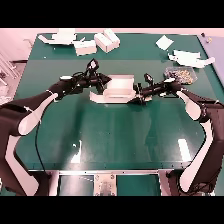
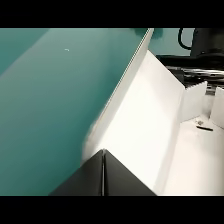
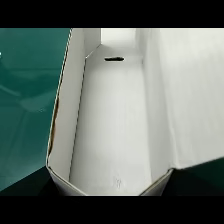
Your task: Fold the box and place the chain.
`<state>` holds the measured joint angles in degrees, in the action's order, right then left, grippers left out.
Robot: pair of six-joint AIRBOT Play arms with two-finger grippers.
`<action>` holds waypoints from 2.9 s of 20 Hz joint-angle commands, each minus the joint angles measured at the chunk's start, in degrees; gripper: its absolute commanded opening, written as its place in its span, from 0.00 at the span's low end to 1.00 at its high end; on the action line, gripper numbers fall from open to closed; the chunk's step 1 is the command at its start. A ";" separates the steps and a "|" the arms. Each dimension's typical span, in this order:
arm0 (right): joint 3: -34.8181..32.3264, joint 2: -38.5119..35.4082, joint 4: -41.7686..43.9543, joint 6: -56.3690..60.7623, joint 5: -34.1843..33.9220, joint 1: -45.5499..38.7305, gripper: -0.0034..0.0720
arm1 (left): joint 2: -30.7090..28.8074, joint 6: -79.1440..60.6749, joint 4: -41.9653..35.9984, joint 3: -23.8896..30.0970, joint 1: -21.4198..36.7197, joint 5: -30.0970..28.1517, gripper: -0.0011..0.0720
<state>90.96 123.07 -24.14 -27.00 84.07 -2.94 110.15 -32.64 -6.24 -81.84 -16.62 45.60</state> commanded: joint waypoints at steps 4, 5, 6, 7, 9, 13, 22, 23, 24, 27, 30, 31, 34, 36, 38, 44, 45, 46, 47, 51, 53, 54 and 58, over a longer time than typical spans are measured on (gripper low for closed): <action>0.00 0.00 0.00 0.00 0.02 -0.02 0.82 | 1.77 0.81 1.33 -0.22 -1.81 -1.53 0.04; 0.00 0.00 0.00 0.00 0.02 -0.02 0.82 | 1.77 1.66 2.80 -0.22 -1.79 -1.68 0.04; 0.00 0.00 0.00 0.00 0.02 -0.02 0.82 | 1.77 2.84 4.15 -0.22 -1.79 -1.70 0.04; 0.00 0.00 0.00 0.00 0.02 -0.02 0.82 | 1.77 4.26 5.90 -0.22 -1.79 -1.77 0.04; 0.00 0.00 0.00 -0.02 0.02 -0.02 0.82 | 1.90 6.21 8.92 -0.22 -1.79 -1.70 0.04; 0.00 0.00 0.00 0.00 0.02 -0.02 0.82 | 2.73 7.15 10.10 -0.24 -1.79 -1.68 0.04; 0.00 0.00 0.00 0.00 0.02 -0.02 0.82 | 0.55 7.08 10.16 -2.16 -1.66 -1.53 0.04; 0.00 0.00 0.00 0.00 0.02 -0.02 0.82 | -0.31 7.10 10.27 -2.21 -1.31 -1.20 0.04; 0.00 0.00 0.00 0.00 0.02 -0.02 0.82 | -1.18 7.13 10.43 -2.19 -1.03 -0.63 0.05; 0.00 0.00 -0.02 0.00 0.02 -0.02 0.82 | -4.17 7.43 11.45 -2.19 1.07 5.92 0.42; 0.00 0.00 -0.02 -0.02 0.02 -0.02 0.82 | -6.43 12.90 14.43 -2.19 4.04 13.38 0.42; 0.00 0.00 0.00 0.00 0.02 -0.02 0.82 | -6.75 15.15 16.39 -2.19 5.16 16.11 0.42; 0.00 0.00 0.00 0.00 0.02 -0.02 0.82 | -6.86 22.14 25.83 -2.19 6.73 19.32 0.76; 0.00 0.00 0.00 0.00 0.02 -0.02 0.82 | -6.86 24.96 33.29 -2.12 6.56 19.54 0.75; 0.00 0.00 -0.02 0.00 0.02 -0.02 0.82 | -6.80 25.14 36.20 -2.12 6.56 19.37 0.75; 0.00 0.00 0.00 0.00 0.02 -0.02 0.82 | -4.28 22.71 39.52 -2.14 6.56 19.39 0.75; 0.00 0.00 0.00 0.00 0.02 -0.02 0.82 | -3.89 21.84 39.34 -2.14 6.56 19.28 0.75; 0.00 0.00 0.00 0.00 0.02 -0.02 0.82 | -3.45 21.49 39.17 -2.16 6.56 18.86 0.75; 0.00 0.00 0.00 0.00 0.02 -0.02 0.82 | -3.13 20.48 38.73 -2.16 6.56 18.69 0.75; 0.00 0.00 0.00 0.00 0.02 -0.02 0.82 | -2.27 17.22 35.39 -2.21 6.56 18.14 0.75; 0.00 0.00 0.00 0.00 0.02 -0.02 0.82 | -1.60 16.06 32.70 -2.19 6.54 17.88 0.75; 0.00 0.00 0.00 0.00 0.02 -0.02 0.82 | -1.20 15.82 31.54 -2.21 6.56 17.86 0.75; 0.00 0.00 -0.02 0.00 0.02 -0.02 0.82 | -0.15 15.58 31.01 -2.19 5.16 16.68 0.75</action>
<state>90.96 123.07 -24.16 -27.00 84.09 -2.96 109.25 -16.27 26.22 -83.99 -10.61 63.11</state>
